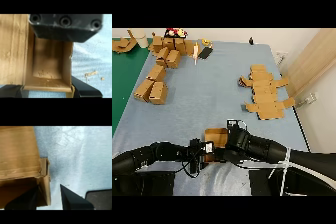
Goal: Fold the box.
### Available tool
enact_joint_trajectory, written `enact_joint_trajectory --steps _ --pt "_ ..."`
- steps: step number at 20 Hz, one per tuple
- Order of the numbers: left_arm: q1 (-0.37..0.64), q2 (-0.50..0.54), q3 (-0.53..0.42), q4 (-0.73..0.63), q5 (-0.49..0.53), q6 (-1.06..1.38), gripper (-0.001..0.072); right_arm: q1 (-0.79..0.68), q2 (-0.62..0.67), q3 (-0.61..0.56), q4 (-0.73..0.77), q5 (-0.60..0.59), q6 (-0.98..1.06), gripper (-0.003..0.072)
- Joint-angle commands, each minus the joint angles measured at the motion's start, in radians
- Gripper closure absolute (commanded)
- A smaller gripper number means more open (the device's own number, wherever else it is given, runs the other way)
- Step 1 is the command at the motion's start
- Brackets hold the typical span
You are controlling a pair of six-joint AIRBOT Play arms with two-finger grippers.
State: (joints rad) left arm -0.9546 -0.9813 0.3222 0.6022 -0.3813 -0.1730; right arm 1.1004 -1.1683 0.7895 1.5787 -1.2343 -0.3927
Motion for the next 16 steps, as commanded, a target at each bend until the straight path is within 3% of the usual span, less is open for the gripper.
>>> enact_joint_trajectory --steps 1,5,12,16 --pt "0.001 0.000 0.001 0.000 0.000 0.000 0.0263 0.001 -0.028 0.005 -0.024 -0.024 0.003 0.0289" --pt "0.001 0.000 0.001 0.000 0.000 0.000 0.0263 0.001 -0.055 0.005 -0.031 -0.012 0.003 0.0290" --pt "0.001 0.000 0.001 0.000 0.000 0.000 0.0263 0.001 -0.058 0.026 -0.031 0.021 -0.020 0.0667" --pt "0.001 0.000 0.001 0.000 0.000 0.000 0.0263 0.001 -0.059 0.031 -0.035 0.024 -0.045 0.0681"
